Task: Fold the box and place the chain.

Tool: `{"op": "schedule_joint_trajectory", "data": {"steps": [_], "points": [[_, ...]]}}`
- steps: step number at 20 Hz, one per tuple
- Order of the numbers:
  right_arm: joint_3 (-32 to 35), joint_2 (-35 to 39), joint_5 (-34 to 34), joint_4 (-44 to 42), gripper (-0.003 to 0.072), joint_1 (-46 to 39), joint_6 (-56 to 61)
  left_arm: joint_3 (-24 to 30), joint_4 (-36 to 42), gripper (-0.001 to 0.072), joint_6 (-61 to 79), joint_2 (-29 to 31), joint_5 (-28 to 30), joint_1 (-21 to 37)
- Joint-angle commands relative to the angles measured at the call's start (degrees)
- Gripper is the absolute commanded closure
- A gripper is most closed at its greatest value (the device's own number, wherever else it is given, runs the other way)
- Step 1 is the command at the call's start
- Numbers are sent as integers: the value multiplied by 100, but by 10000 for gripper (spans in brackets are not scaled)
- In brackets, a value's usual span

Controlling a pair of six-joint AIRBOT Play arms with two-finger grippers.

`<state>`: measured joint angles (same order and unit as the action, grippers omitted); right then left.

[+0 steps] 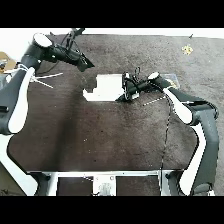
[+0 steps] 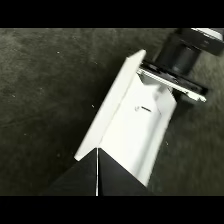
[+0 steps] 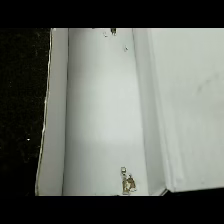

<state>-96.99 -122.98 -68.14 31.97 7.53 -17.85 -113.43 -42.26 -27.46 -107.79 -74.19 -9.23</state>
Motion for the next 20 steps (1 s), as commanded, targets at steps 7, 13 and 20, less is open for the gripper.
{"op": "schedule_joint_trajectory", "data": {"steps": [7, 13, 20], "points": [[2, -2, 0, -4, 238, 11, 4, 1939, -944, 86, 2844, 236, 566, -179], [2, -2, 0, -4, 238, 13, 4, 2653, -1012, -11, 3032, 229, 1657, -584], [2, -2, 0, -4, 239, 13, 4, 2653, -1093, -11, 2931, 229, 1729, -555]]}}
